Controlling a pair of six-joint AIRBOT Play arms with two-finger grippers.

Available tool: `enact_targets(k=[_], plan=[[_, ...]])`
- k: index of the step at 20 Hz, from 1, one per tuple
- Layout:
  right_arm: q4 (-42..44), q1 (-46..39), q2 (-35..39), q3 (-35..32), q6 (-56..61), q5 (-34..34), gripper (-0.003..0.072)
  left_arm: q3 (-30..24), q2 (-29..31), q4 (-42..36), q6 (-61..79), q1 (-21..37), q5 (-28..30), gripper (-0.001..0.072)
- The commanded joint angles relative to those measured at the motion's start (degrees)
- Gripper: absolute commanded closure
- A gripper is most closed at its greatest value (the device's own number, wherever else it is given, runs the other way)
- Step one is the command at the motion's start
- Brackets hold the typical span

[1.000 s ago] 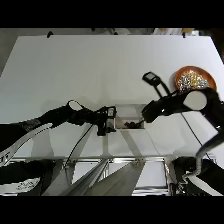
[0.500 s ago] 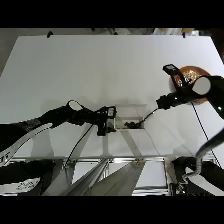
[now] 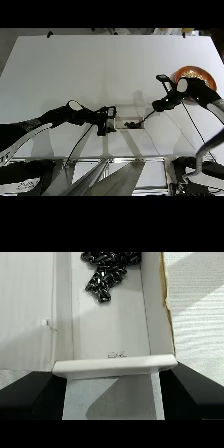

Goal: Fold the box and place the chain.

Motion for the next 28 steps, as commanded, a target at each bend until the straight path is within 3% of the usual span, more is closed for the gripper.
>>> enact_targets(k=[1,8,10,11,15,21,28], plan=[[-0.9,0.0,-1.9,0.0,0.7,-2.3,0.0401,0.0,0.0,0.0,0.0,0.0,0.0,0.0379],[-0.9,0.0,-2.0,0.0,2.2,-3.1,0.0478,0.0,0.0,0.0,0.0,0.0,0.0,0.0379],[0.5,0.0,-1.9,0.0,1.9,-2.1,0.0648,0.0,0.0,0.0,0.0,0.0,0.0,0.0379],[0.7,0.0,-1.8,0.0,1.9,-1.0,0.0674,0.0,0.0,0.0,0.0,0.0,0.0,0.0379],[-0.1,2.2,3.6,0.0,1.5,2.4,0.0675,0.0,0.0,0.0,0.0,0.0,0.0,0.0379],[0.4,7.4,19.7,0.0,1.5,9.2,0.0675,0.0,0.0,0.0,0.0,0.0,0.0,0.0379],[10.9,13.6,31.9,0.0,1.5,11.8,0.0675,0.0,0.0,0.0,0.0,0.0,0.0,0.0379]])
